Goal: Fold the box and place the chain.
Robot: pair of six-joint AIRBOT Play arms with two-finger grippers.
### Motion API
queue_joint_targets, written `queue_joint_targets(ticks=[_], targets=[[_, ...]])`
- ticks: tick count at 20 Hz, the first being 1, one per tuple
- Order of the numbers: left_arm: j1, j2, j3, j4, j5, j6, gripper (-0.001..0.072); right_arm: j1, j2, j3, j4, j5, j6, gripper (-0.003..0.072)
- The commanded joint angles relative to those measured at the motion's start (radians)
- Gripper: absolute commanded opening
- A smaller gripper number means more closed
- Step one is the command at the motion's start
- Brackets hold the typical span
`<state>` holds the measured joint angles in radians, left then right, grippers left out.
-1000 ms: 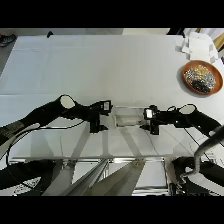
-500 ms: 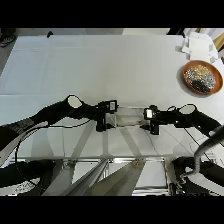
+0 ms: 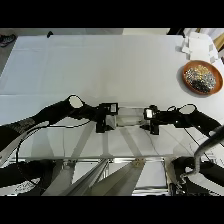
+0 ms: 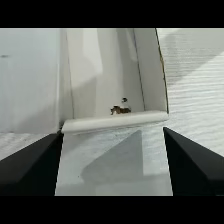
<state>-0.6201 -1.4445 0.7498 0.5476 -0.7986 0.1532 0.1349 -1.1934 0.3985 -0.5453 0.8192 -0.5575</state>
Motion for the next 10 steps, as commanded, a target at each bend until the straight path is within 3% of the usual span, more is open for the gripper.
queue_joint_targets(ticks=[1,10], targets=[[-0.01,-0.001,0.001,-0.005,0.004,0.0,0.0704,0.0,0.001,0.0,0.0,0.0,0.0,0.0406],[-0.037,-0.043,0.002,-0.044,0.092,-0.074,0.0704,0.0,0.001,0.0,0.0,0.001,0.0,0.0406]])
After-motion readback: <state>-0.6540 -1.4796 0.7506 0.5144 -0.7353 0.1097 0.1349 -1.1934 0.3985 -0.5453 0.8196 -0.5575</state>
